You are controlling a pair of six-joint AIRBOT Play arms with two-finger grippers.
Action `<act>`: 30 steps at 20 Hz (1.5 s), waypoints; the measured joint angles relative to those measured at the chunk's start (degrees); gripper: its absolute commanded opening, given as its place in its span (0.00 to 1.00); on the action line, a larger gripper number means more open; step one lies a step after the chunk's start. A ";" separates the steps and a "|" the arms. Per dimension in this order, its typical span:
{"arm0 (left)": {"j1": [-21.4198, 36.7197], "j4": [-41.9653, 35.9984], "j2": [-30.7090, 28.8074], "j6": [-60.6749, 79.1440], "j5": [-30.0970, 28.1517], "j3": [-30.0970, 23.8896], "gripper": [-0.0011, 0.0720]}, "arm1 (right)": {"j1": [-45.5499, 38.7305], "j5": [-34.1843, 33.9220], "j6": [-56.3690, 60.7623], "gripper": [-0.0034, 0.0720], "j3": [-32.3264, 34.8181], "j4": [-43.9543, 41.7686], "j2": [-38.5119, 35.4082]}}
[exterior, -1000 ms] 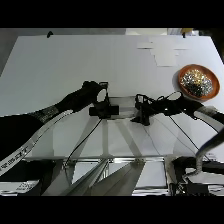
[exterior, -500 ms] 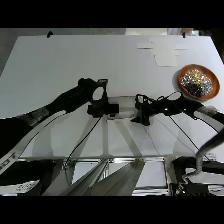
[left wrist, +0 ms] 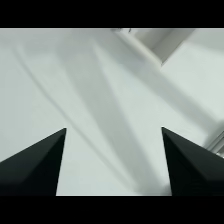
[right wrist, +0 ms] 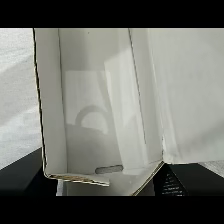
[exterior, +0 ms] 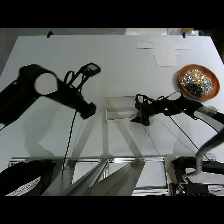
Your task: Fold the box and place the chain.
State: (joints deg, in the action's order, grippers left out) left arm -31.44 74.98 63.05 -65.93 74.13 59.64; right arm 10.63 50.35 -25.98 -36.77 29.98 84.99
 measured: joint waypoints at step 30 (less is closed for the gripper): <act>10.73 -56.08 19.91 97.70 -24.74 -22.82 0.97 | 0.00 0.00 0.00 0.57 0.00 -0.02 0.00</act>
